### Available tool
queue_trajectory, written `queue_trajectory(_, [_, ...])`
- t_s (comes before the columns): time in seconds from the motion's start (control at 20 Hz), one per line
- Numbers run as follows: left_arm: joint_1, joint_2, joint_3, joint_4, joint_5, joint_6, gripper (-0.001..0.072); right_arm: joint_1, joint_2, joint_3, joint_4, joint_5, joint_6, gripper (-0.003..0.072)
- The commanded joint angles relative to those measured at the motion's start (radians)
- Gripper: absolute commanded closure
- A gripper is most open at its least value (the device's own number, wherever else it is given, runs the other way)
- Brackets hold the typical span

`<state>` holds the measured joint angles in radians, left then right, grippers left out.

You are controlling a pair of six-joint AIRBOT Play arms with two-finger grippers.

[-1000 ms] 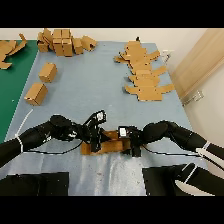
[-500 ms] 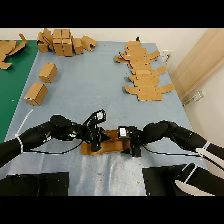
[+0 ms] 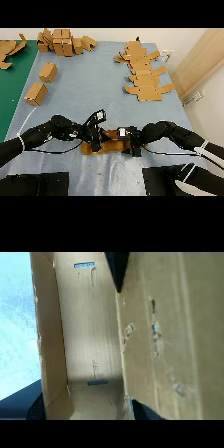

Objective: Fold the box.

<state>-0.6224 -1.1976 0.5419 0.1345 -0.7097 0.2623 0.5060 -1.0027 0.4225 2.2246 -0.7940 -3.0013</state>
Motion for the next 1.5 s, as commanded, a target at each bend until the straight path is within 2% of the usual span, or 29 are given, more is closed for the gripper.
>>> queue_trajectory(0.0, [0.001, -0.002, -0.001, 0.004, 0.003, 0.001, 0.0699, 0.000, -0.006, 0.000, -0.003, 0.002, 0.000, 0.0169])
queue_trajectory(0.9, [0.000, -0.002, 0.000, 0.002, 0.001, 0.002, 0.0699, 0.000, -0.006, 0.000, -0.003, 0.000, 0.000, 0.0177])
queue_trajectory(1.1, [0.001, -0.001, 0.000, 0.005, 0.027, 0.002, 0.0696, 0.000, -0.006, 0.000, -0.003, 0.000, 0.000, 0.0177])
queue_trajectory(1.15, [0.001, -0.001, 0.000, 0.005, 0.027, 0.001, 0.0677, 0.000, -0.006, 0.000, -0.003, 0.000, 0.000, 0.0177])
queue_trajectory(1.2, [0.001, 0.001, 0.000, 0.004, 0.034, -0.003, 0.0440, 0.000, -0.006, 0.000, -0.003, 0.000, 0.000, 0.0177])
queue_trajectory(1.25, [0.001, 0.003, 0.000, 0.004, 0.053, -0.033, 0.0319, 0.000, -0.006, 0.000, -0.003, 0.000, 0.000, 0.0177])
queue_trajectory(1.45, [0.008, 0.042, 0.000, 0.107, 0.078, -0.108, 0.0318, 0.000, -0.006, 0.000, -0.003, 0.000, 0.000, 0.0177])
